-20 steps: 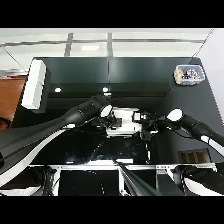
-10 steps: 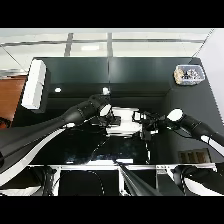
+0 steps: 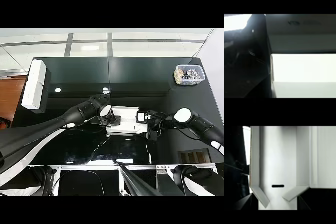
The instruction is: Fold the box and place the chain.
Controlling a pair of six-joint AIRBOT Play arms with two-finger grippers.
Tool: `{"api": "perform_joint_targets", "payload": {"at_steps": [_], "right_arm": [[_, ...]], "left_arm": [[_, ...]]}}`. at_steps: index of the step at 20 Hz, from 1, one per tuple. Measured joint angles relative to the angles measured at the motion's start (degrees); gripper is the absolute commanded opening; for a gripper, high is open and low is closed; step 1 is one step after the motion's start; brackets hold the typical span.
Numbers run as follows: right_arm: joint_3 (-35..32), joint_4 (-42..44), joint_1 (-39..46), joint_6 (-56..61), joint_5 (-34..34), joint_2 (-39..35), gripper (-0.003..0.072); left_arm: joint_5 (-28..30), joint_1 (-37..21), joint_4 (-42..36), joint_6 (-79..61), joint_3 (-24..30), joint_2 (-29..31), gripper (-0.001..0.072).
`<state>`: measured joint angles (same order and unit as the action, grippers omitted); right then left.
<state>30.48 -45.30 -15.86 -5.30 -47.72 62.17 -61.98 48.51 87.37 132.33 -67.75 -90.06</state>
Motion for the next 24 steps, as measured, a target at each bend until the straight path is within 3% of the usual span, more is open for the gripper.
{"api": "perform_joint_targets", "payload": {"at_steps": [6,7,9,10,11,16,17,24], "right_arm": [[0.0,-0.1,0.4,-3.5,0.7,-0.3,0.0682],[0.0,0.9,0.4,-4.6,0.9,0.2,0.0645],[0.0,3.2,0.4,-6.6,1.4,1.2,0.0645],[0.0,4.1,0.4,-7.3,1.6,1.5,0.0618],[0.0,4.9,0.4,-7.9,2.0,1.8,0.0434],[0.0,6.8,0.5,-7.1,1.7,2.4,0.0399],[0.0,6.9,0.5,-6.0,1.7,2.4,0.0288],[0.0,10.0,0.3,-2.3,0.2,2.5,0.029]], "left_arm": [[0.0,0.3,2.3,1.2,0.0,0.0,0.0028],[0.0,0.3,2.3,1.3,0.0,0.0,0.0028],[-0.1,0.3,2.3,1.3,0.0,0.0,0.0028],[-0.1,0.3,2.2,1.4,0.0,0.0,0.0028],[-0.2,0.3,2.2,1.4,0.0,0.0,0.0028],[-1.7,0.3,1.9,1.1,0.0,0.0,0.0029],[-1.9,0.3,1.9,0.9,0.0,0.0,0.0028],[-3.1,0.3,1.4,0.4,0.0,0.0,0.0029]]}}
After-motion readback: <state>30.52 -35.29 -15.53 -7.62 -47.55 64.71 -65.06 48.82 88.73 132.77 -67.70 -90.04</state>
